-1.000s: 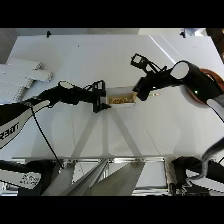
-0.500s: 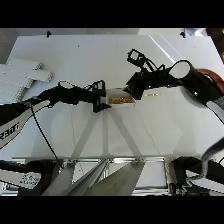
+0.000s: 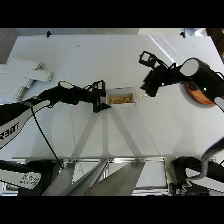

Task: Fold the box and place the chain.

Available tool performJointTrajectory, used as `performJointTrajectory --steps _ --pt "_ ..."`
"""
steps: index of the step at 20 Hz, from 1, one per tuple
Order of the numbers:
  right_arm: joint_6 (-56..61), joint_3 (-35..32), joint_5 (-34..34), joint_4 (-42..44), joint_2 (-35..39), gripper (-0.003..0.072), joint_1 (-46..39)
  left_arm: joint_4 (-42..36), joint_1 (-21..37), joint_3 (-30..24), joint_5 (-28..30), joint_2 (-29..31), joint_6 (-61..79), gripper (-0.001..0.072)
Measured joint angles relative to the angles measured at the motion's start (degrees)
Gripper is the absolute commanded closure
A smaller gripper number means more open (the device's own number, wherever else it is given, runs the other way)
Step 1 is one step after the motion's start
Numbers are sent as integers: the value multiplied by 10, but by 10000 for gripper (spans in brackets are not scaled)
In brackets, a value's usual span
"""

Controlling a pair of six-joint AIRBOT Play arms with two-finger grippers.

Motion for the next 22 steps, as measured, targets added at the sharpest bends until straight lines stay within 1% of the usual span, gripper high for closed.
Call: performJointTrajectory --steps 3,10,11,12,15,19,22 --pt "10 0 4 -40 -30 349 -12 0 0 0 0 0 0 316" --pt "-4 0 11 -89 -122 354 -3 0 0 0 0 0 0 316" --pt "-6 0 11 -95 -131 369 -2 0 0 0 0 0 0 316" --pt "-7 0 10 -99 -138 404 -2 0 0 0 0 0 0 316" --pt "-9 1 -8 -104 -151 425 -1 0 0 0 0 0 0 316" --pt "-8 1 -31 -112 -159 678 -1 0 0 0 0 0 0 316" --pt "-6 1 -30 -113 -161 676 -1 0 0 0 0 0 0 316"
